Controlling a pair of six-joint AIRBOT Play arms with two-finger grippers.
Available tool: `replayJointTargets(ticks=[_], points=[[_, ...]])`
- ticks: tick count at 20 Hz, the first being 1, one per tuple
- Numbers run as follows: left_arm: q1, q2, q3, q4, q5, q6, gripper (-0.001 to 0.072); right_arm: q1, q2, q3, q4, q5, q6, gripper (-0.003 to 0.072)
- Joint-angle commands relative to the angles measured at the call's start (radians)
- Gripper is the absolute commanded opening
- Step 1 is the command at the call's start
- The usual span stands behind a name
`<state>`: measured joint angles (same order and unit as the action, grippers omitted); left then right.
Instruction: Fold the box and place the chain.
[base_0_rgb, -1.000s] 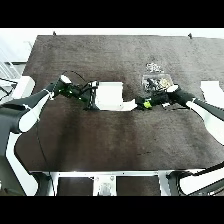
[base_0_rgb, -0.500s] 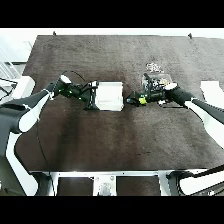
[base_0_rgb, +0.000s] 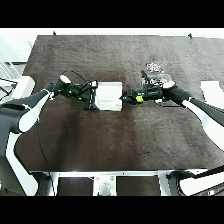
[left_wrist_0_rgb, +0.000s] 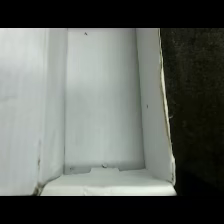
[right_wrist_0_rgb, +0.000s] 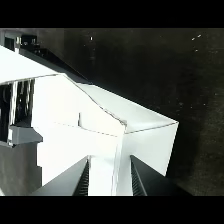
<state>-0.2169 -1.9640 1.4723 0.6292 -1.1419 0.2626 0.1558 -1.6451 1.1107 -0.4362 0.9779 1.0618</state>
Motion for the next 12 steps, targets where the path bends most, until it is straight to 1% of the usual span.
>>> replayJointTargets(ticks=[1, 3, 6, 9, 12], points=[[0.000, 0.000, 0.001, -0.001, 0.001, 0.000, 0.0348, 0.015, 0.000, 0.001, 0.005, 0.003, 0.004, 0.0315], [0.000, 0.000, 0.000, -0.001, 0.001, 0.000, 0.0348, 0.021, 0.000, 0.008, -0.027, 0.003, 0.020, 0.0315], [0.000, 0.000, 0.001, -0.001, 0.001, 0.000, 0.0348, 0.043, 0.000, 0.065, -0.222, 0.003, 0.160, 0.0314], [0.000, 0.000, 0.000, -0.001, 0.001, 0.000, 0.0348, 0.074, 0.000, 0.130, -0.331, 0.003, 0.249, 0.0314], [0.000, 0.000, 0.000, -0.001, 0.001, 0.000, 0.0348, 0.108, 0.000, 0.188, -0.490, 0.014, 0.378, 0.0314]])
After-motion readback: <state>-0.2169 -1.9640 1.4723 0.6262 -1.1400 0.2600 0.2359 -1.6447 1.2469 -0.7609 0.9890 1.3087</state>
